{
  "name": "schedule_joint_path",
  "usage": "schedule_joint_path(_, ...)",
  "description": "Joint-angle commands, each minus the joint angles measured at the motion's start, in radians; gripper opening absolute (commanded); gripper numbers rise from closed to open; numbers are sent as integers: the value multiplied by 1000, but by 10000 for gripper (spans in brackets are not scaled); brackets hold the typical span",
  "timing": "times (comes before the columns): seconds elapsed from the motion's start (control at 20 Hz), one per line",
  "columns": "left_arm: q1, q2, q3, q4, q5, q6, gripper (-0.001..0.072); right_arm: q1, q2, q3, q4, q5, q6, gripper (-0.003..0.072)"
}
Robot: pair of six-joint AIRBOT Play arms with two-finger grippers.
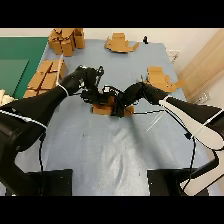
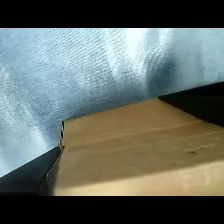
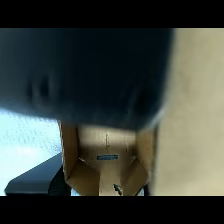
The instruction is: Fold the box.
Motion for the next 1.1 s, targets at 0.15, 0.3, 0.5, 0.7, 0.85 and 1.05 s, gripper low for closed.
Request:
schedule_joint_path(0.15,-44,0,2,156,0,-100,521,1,0,0,-1,2,-3,519)
schedule_joint_path(0.3,-44,0,2,158,0,-100,519,1,0,0,-1,2,-3,519)
schedule_joint_path(0.5,-45,0,3,113,-26,-84,21,1,0,0,-1,2,-3,519)
schedule_joint_path(0.7,-45,0,3,86,-68,-81,18,1,0,0,-1,2,-3,519)
schedule_joint_path(0.85,-45,0,3,85,-52,-81,18,1,0,0,-1,2,-3,519)
schedule_joint_path(1.05,-44,0,3,59,-49,-82,100,1,0,0,-1,2,-3,519)
